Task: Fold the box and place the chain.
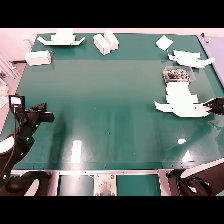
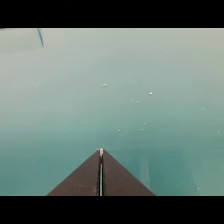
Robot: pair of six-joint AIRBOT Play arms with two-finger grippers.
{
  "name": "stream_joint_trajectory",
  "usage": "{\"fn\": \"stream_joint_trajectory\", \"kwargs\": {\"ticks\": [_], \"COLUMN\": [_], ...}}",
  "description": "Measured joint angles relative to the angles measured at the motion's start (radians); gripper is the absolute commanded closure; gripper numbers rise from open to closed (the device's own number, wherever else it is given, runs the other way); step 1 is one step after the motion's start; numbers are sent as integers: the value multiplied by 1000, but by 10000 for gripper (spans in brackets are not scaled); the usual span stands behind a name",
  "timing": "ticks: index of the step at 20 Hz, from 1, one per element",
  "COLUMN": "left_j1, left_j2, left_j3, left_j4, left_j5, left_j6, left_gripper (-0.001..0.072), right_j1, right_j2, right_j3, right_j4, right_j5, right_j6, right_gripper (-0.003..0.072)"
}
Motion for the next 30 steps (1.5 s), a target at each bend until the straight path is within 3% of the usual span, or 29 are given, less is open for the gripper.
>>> {"fn": "stream_joint_trajectory", "kwargs": {"ticks": [4,6,7,9,10,16,22,30], "left_j1": [0,0,0,0,0,0,0,0], "left_j2": [0,0,0,0,0,0,0,0], "left_j3": [0,0,0,0,0,0,0,0], "left_j4": [0,0,0,0,0,0,0,0], "left_j5": [0,0,0,0,0,0,0,0], "left_j6": [0,0,0,0,0,0,0,0], "left_gripper": [690,690,690,690,690,690,690,690], "right_j1": [0,0,0,0,0,0,21,181], "right_j2": [-18,-22,-23,-26,-26,-26,-2,101], "right_j3": [0,0,0,0,-1,-1,-2,-2], "right_j4": [16,17,18,14,11,28,176,298], "right_j5": [-1,-1,-1,-5,-8,60,143,161], "right_j6": [-6,-8,-8,-8,-8,-23,-22,71], "right_gripper": [411,429,472,648,675,676,677,677]}}
